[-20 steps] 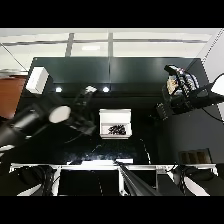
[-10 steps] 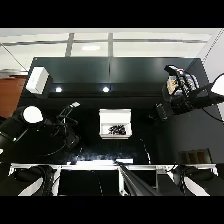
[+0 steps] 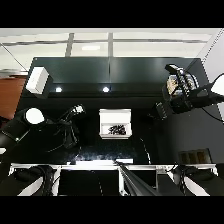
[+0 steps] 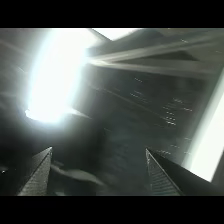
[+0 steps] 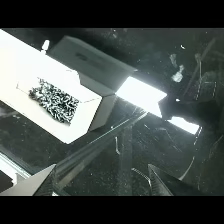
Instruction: Fold the box and place the chain.
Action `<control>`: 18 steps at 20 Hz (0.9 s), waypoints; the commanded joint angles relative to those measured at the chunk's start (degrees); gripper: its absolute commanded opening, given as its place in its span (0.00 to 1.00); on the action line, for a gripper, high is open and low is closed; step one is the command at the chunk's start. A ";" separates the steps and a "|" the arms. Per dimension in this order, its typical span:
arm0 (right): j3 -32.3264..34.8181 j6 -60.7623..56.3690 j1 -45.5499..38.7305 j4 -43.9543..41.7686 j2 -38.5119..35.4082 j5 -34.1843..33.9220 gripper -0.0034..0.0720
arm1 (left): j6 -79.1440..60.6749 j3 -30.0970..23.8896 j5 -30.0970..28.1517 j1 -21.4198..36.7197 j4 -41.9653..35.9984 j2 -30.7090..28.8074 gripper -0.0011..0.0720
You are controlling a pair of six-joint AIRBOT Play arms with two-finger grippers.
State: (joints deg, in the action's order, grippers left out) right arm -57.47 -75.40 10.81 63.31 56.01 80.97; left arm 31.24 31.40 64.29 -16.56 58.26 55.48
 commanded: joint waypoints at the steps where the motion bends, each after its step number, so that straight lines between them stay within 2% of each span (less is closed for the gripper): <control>1: 0.00 -0.02 0.00 0.00 -0.04 -0.17 0.97 | -11.13 -0.04 -7.26 0.02 -0.48 0.04 0.98; 4: 0.00 -0.02 0.00 -0.02 -0.04 -0.24 0.98 | -11.28 -0.07 -8.76 0.02 -0.59 0.04 0.98; 6: 0.00 -0.04 0.00 0.15 -0.04 -0.15 0.98 | -4.68 -0.09 -12.98 0.09 -0.81 0.39 0.98; 9: 0.00 -0.07 0.00 1.77 -0.04 -1.64 0.97 | -4.63 -0.04 -12.66 0.15 -0.92 1.90 0.98; 11: 0.00 -0.04 0.00 1.73 -0.04 -1.97 0.98 | -12.48 -0.24 -11.80 -0.70 -2.89 2.95 0.98; 15: 0.00 -0.07 0.00 1.70 -0.04 -1.60 0.97 | -35.71 -0.28 -13.75 -3.37 -13.16 5.81 0.98; 18: 0.00 -0.11 0.00 1.70 -0.04 -1.14 0.97 | -41.29 -0.28 -15.15 -4.13 -18.38 8.85 0.98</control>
